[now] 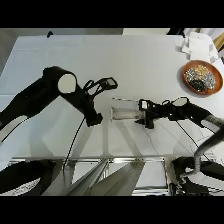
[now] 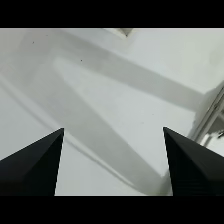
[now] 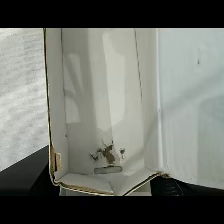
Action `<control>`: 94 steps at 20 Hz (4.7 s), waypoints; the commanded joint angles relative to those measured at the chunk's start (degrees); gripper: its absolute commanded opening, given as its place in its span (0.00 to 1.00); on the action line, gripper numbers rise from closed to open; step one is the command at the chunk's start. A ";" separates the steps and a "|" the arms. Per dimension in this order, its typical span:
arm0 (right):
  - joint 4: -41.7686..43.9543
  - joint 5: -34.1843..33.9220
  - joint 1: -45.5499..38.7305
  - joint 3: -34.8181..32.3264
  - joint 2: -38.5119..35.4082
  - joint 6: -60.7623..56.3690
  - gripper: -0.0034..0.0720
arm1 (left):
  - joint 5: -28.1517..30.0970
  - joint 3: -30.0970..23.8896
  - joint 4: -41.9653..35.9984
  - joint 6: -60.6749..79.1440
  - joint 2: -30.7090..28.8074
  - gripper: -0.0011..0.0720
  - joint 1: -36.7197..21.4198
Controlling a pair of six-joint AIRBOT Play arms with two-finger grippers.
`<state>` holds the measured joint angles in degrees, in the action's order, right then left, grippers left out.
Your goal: Fold the box and place the chain.
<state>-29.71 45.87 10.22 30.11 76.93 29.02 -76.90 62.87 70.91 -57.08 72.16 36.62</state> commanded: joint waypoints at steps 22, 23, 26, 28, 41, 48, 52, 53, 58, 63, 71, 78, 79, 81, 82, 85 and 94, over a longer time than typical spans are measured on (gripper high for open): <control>0.00 0.00 0.02 0.00 0.00 -0.02 0.56 | 23.96 -10.84 -34.25 70.18 17.38 0.98 -9.84; 0.00 0.00 0.02 0.00 0.00 -0.02 0.56 | 23.98 -10.75 -34.32 70.47 17.42 0.98 -9.79; 0.00 0.00 0.02 0.00 0.00 -0.02 0.56 | 23.54 -10.75 -34.42 72.78 17.44 0.98 -8.96; 0.00 0.00 0.02 0.00 0.00 -0.02 0.56 | 23.52 -10.75 -34.91 72.76 17.77 0.98 -8.13; 0.00 0.00 0.02 0.00 0.00 -0.02 0.56 | 23.69 -10.78 -37.90 72.72 19.21 0.98 -5.66; 0.00 0.00 0.02 0.00 0.00 -0.02 0.56 | 25.16 -10.78 -39.04 72.26 20.68 0.96 -4.98; 0.00 0.00 0.02 0.00 0.00 -0.02 0.56 | 25.09 -10.78 -39.01 72.11 20.68 0.68 -5.14; 0.00 0.00 0.02 0.00 0.00 -0.02 0.56 | 25.09 -10.78 -39.01 72.11 20.68 0.67 -5.11; 0.00 0.00 0.02 0.00 0.00 -0.02 0.56 | 25.11 -10.78 -38.97 72.11 20.68 0.55 -5.14; 0.00 0.00 0.02 0.00 0.00 -0.02 0.56 | 25.07 -10.78 -38.99 72.11 20.61 0.55 -5.14; 0.00 0.00 0.02 0.00 0.00 -0.02 0.56 | 24.83 -10.78 -38.99 72.11 20.61 0.55 -5.09; 0.00 0.00 0.02 0.00 0.00 -0.02 0.56 | 24.83 -10.78 -38.99 72.11 20.61 0.55 -5.09; 0.00 0.00 0.02 0.00 0.00 -0.02 0.56 | 24.81 -10.78 -38.99 72.11 20.61 0.55 -5.09; 0.00 0.00 0.02 0.00 0.00 -0.02 0.56 | 24.83 -10.78 -38.99 72.11 20.61 0.55 -5.09; 0.00 0.00 0.02 0.00 0.00 -0.02 0.56 | 24.83 -10.78 -38.99 72.11 20.61 0.55 -5.09; 0.00 0.00 0.02 0.00 0.00 -0.02 0.56 | 24.81 -10.78 -38.99 72.11 20.61 0.55 -5.09; -0.83 0.92 0.02 0.00 0.00 -1.31 0.56 | 24.83 -10.78 -38.99 72.11 20.61 0.55 -5.09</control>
<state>-29.74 45.91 10.22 30.11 76.93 28.88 -52.07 52.10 31.92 15.03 92.79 31.53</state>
